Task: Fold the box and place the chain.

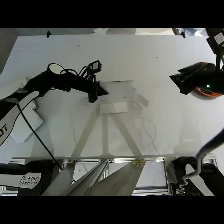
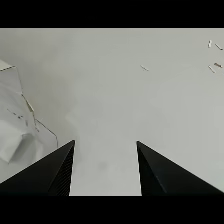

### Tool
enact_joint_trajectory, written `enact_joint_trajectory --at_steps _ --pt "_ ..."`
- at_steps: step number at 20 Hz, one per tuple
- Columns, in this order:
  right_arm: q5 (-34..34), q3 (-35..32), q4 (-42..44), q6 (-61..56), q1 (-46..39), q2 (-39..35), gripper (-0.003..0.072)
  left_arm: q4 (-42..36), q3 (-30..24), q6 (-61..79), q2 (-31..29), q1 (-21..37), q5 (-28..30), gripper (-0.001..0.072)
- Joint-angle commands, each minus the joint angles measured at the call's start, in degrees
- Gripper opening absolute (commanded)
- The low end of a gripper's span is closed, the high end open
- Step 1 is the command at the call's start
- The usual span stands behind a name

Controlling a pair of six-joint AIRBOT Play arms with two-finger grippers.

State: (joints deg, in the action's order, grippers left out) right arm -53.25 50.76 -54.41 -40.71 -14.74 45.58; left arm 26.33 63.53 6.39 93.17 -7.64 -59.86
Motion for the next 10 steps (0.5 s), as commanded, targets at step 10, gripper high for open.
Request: enact_joint_trajectory --at_steps 10 --pt "0.4 0.0 0.2 0.0 0.0 0.0 0.0397 -3.0 0.0 5.6 7.0 0.0 5.4 0.0"
